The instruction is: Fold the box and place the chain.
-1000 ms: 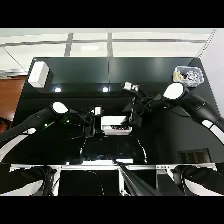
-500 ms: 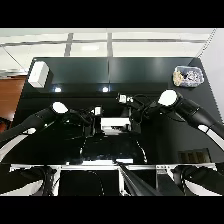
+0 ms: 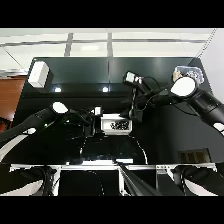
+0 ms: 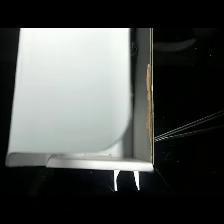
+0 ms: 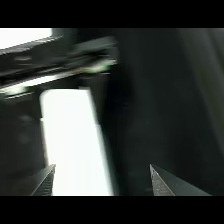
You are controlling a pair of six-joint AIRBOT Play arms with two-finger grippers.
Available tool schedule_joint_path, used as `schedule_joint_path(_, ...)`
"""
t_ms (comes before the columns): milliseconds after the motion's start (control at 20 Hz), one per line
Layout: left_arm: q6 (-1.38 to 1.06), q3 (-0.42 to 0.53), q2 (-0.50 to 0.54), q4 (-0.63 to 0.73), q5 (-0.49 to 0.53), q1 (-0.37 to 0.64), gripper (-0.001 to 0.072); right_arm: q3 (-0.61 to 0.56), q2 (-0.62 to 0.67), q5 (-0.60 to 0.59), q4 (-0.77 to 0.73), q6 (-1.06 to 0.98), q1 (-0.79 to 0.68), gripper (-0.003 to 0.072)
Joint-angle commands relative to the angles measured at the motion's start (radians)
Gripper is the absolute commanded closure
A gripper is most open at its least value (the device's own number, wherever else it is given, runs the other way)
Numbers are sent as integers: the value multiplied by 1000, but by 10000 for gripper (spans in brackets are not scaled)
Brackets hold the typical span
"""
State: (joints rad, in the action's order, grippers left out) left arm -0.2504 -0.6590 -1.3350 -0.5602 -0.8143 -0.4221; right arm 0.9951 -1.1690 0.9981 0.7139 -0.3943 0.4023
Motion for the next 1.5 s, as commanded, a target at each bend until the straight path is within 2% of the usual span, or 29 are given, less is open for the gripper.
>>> schedule_joint_path(0,0,-1,-1,0,0,-1,307,-21,-26,-95,3,-18,-42,-21)
schedule_joint_path(100,0,-1,-1,0,-1,-1,307,-56,-70,-60,-8,-18,-32,-21)
schedule_joint_path(150,0,-1,-1,0,-1,-1,307,-72,-87,-20,-9,-16,-16,22)
schedule_joint_path(300,0,-1,-1,0,-1,-1,307,-96,-96,38,-1,-11,26,27)
schedule_joint_path(700,0,-1,-1,0,-1,-1,307,-96,-97,61,12,13,39,27)
schedule_joint_path(950,0,-1,-1,0,-1,-1,307,-100,-114,11,61,13,79,28)
schedule_joint_path(1000,0,-1,-1,0,-1,-1,307,-100,-114,-8,66,14,87,50)
schedule_joint_path(1050,0,-1,-1,0,-1,-1,307,-100,-114,-15,66,14,92,212)
schedule_joint_path(1150,0,-1,-1,0,-1,-1,307,-100,-113,-13,68,14,92,220)
schedule_joint_path(1200,0,-1,-1,0,-1,-1,307,-100,-113,-11,70,13,92,342)
schedule_joint_path(1250,0,-1,-1,0,-1,-1,307,-100,-113,-12,70,13,92,376)
schedule_joint_path(1400,0,-1,-1,0,-1,-1,307,-100,-113,-11,70,13,92,396)
schedule_joint_path(1450,0,-1,-1,0,-1,-1,307,-100,-113,-12,70,13,92,458)
